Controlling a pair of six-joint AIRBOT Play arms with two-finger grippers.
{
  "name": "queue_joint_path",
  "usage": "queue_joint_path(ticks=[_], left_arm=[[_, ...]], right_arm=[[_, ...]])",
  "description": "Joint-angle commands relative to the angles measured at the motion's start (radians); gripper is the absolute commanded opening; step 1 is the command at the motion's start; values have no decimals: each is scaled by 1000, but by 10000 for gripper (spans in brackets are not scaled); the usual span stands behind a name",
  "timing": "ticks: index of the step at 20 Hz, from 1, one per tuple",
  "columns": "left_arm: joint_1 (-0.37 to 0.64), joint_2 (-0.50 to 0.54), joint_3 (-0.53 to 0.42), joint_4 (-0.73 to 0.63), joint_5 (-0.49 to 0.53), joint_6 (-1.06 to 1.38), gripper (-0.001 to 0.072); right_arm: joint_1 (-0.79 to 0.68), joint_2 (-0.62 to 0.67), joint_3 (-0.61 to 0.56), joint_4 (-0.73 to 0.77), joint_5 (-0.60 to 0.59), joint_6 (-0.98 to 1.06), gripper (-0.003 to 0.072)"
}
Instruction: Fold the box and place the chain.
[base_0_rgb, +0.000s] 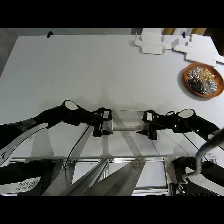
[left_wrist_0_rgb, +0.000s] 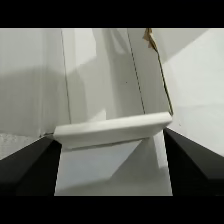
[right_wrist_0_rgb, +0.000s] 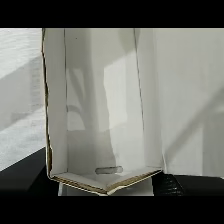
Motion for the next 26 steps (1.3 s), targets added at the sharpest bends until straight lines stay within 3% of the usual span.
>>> queue_joint_path(ticks=[1, 9, 12, 14, 16, 17, 20, 26], left_arm=[[-43, -25, 38, 24, 81, -129, 698], [-54, -51, 73, 30, 65, -200, 690], [-58, -51, 73, 41, 62, -198, 423], [-61, -50, 72, 50, 59, -199, 292], [-59, -47, 68, 49, 59, -200, 274], [-56, -44, 63, 48, 60, -199, 288], [-55, -24, 37, 47, 74, -172, 656], [-36, -3, 6, 11, 74, -84, 697]], right_arm=[[1, 0, 0, -1, -1, -4, 434], [1, 0, 0, -1, -1, -4, 434], [1, 0, 0, -1, -1, -4, 434], [1, 0, 0, -1, -1, -4, 434], [0, 0, 0, -1, -1, -4, 434], [0, 0, 0, -1, -1, -4, 434], [0, 0, 0, -1, -1, -4, 434], [1, 0, 0, -1, -1, -4, 434]])
